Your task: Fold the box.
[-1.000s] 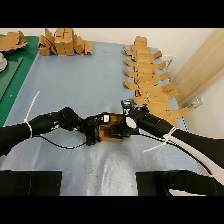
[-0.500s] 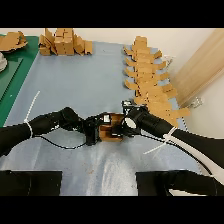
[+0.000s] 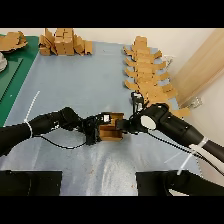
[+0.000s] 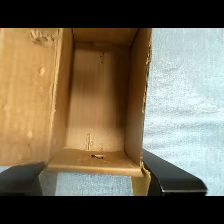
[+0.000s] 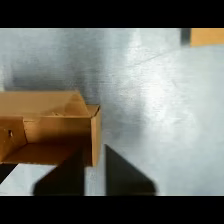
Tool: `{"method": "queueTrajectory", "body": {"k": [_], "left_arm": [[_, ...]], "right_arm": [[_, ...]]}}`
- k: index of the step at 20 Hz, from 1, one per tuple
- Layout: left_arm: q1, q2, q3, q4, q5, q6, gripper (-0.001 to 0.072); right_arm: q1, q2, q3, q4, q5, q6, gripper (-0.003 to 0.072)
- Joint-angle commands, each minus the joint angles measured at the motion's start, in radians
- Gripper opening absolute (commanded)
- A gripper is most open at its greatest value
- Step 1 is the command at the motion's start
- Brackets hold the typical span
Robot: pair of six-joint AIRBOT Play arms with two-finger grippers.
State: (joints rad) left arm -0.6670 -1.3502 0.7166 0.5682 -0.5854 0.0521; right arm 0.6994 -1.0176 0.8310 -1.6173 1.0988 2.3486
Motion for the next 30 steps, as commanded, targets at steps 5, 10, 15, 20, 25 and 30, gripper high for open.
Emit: {"method": "queueTrajectory", "body": {"k": [5,10,15,20,25,30], "left_arm": [[0.000,0.000,0.000,0.000,-0.001,0.000,0.0604],[0.000,-0.001,0.000,0.000,0.000,0.001,0.0605],[0.000,-0.001,0.000,0.000,-0.001,0.000,0.0604],[0.000,-0.001,0.000,0.000,-0.002,0.000,0.0604],[-0.001,0.000,0.000,0.000,-0.010,0.000,0.0604],[0.000,-0.001,0.000,0.000,-0.009,0.000,0.0604]], "right_arm": [[-0.281,0.076,-0.026,0.008,-0.049,-0.153,0.0001],[-0.709,-0.250,-0.027,1.210,-0.204,-1.194,0.0001],[-0.696,-0.505,0.027,1.512,0.079,-1.562,0.0003],[-0.605,-0.508,0.034,1.445,0.411,-1.736,0.0002],[-0.591,-0.313,-0.078,1.253,0.299,-1.745,0.0002],[-0.464,-0.111,-0.207,1.071,-0.027,-1.757,0.0005]]}}
